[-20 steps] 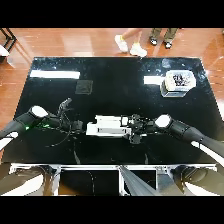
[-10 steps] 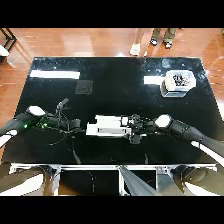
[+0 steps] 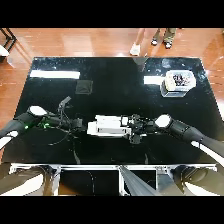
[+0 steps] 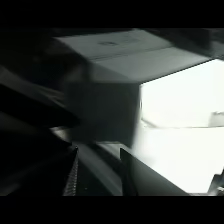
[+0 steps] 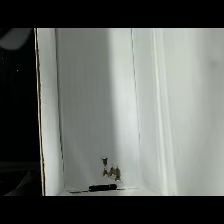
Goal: Fold the box and place the chain.
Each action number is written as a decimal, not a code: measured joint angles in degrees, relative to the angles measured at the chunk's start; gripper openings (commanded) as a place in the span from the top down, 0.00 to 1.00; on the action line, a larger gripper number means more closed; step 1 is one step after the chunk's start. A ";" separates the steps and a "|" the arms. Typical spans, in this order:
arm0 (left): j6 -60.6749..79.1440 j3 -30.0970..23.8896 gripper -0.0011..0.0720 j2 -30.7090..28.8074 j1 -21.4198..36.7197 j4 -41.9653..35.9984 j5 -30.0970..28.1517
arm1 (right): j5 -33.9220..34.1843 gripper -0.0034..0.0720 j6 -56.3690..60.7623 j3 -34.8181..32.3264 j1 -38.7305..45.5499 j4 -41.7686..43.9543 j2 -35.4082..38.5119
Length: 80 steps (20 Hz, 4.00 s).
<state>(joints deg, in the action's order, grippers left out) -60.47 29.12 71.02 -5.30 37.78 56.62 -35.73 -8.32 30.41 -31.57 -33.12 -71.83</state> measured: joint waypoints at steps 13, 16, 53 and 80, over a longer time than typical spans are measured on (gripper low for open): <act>2.08 0.04 0.10 -2.01 -1.62 -4.20 3.08 | 0.00 0.55 0.00 0.00 0.00 -0.02 0.00; 2.89 0.50 0.10 -2.03 -1.68 -5.44 4.28 | 0.02 0.55 0.00 0.00 0.00 -0.02 0.00; -20.63 4.52 0.22 -5.57 -22.75 5.01 -11.28 | 0.02 0.55 0.00 0.00 0.00 -0.02 0.00; -71.63 19.56 0.58 3.91 -41.99 51.08 -4.13 | 0.04 0.55 0.00 0.00 0.00 -0.02 0.00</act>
<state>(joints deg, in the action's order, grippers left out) -132.09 48.69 74.94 -47.29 88.86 52.49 -35.68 -8.32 30.41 -31.57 -33.15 -71.83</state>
